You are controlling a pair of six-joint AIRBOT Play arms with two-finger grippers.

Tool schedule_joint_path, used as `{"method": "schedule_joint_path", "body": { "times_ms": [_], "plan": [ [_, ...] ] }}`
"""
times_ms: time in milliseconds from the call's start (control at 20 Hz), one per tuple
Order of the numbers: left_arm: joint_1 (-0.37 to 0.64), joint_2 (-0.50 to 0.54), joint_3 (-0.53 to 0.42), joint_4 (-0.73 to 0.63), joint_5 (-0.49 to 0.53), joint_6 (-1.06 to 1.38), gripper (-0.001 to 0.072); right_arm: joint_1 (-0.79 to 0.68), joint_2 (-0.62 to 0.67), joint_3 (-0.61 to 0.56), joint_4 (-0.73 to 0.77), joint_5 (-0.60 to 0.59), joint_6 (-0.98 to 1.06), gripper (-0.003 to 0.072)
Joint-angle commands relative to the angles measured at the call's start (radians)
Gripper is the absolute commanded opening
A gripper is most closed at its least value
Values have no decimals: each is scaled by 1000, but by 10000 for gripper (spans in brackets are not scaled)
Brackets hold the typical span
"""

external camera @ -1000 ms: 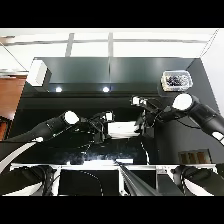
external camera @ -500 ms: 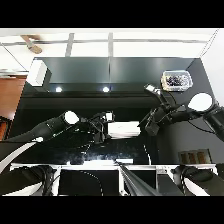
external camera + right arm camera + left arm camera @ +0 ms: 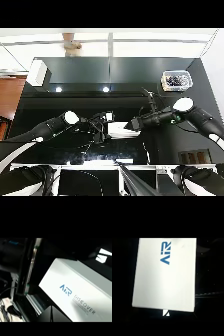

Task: Fold the box and place the chain.

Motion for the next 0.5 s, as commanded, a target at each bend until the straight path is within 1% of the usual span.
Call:
{"method": "schedule_joint_path", "body": {
  "times_ms": [0, 150, 450],
  "plan": [
    [0, 0, 0, 0, 7, 0, 277, 20, -59, -5, 31, -40, 55, 10],
    [0, 0, 0, 0, 19, 0, 277, 19, -93, -7, -27, -56, 80, 10],
    [0, 0, 0, 0, 18, 0, 277, 19, -140, -13, -70, -66, 80, 10]
  ]
}}
